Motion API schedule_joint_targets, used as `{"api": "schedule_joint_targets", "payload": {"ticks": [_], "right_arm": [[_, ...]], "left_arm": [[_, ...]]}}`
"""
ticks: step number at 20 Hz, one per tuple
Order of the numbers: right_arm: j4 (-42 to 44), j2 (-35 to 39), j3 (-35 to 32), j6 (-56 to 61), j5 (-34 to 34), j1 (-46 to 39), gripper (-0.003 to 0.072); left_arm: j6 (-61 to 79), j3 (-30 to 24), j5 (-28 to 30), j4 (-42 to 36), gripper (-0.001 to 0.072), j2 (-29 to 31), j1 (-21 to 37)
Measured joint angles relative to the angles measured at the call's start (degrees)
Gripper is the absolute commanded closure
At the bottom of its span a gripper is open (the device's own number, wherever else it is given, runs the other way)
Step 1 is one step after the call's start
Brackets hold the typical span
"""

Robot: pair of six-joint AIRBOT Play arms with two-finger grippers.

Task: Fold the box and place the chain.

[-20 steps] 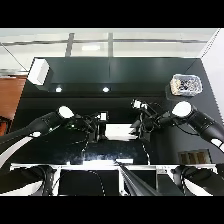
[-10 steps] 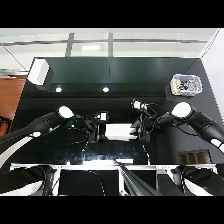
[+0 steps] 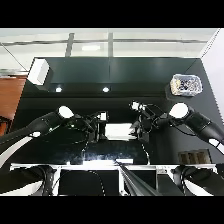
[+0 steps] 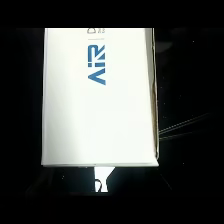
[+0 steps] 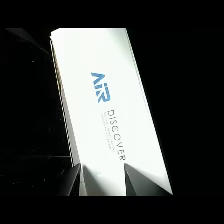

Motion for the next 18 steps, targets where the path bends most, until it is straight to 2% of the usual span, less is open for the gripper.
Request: {"api": "schedule_joint_targets", "payload": {"ticks": [5, 6, 7, 11, 18], "right_arm": [[0.11, 5.05, 0.07, 4.11, 2.03, -2.60, 0.0352], [0.22, 5.99, 0.07, 6.08, 2.29, -3.30, 0.0436], [0.37, 6.75, 0.04, 8.85, 2.45, -4.04, 0.0662], [3.43, 7.89, -1.64, 21.88, 2.91, -5.77, 0.0681], [22.27, 1.09, -4.83, 29.51, 4.28, -6.16, 0.0677]], "left_arm": [[-0.02, 0.00, -0.02, 0.04, 0.0247, 0.00, 0.00], [-0.02, 0.00, -0.02, 0.04, 0.0247, 0.00, 0.00], [0.00, 0.00, -0.02, 0.04, 0.0247, 0.00, 0.00], [0.02, 0.00, -0.02, 0.07, 0.0247, 0.00, 0.00], [0.11, 0.00, -0.04, 0.07, 0.0247, 0.00, 0.00]]}}
